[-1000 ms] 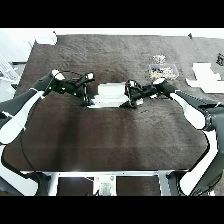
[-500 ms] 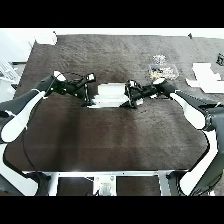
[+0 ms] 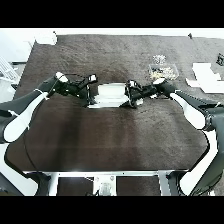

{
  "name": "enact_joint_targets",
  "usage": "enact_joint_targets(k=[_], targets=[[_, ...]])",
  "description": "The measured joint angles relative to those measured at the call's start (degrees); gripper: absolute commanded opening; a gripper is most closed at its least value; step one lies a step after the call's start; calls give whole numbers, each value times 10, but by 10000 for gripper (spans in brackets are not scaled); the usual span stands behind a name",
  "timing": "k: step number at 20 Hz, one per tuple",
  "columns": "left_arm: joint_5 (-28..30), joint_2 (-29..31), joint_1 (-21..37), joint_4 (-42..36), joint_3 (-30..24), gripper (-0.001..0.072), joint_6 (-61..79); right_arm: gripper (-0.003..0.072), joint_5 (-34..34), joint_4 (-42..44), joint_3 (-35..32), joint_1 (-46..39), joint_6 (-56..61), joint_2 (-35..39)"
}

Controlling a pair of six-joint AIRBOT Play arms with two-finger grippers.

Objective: Fold the box and place the chain.

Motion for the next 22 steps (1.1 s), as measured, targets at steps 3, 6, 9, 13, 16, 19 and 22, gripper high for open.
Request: enact_joint_targets(k=[3, 6, 9, 13, 16, 19, 22], targets=[[1, 0, -10, 2, 0, 341, 2, 581, 0, 0, 0, 0, 0, 0], [5, 0, -14, 2, 0, 340, 4, 581, 0, 0, 0, 0, 0, 0], [8, 0, -15, -5, 0, 340, 6, 581, 0, 0, 0, 0, 0, 0], [10, 0, -21, -27, 0, 342, 16, 581, 0, -1, 0, 0, 0, 0], [17, -4, -28, -38, 0, 342, 21, 581, 0, -1, 0, 0, 0, 0], [21, -9, -31, -48, 0, 444, 25, 580, 0, -1, 0, 0, 0, 0], [26, -13, -32, -61, 0, 442, 28, 581, -1, -1, 0, 0, 0, 0]])
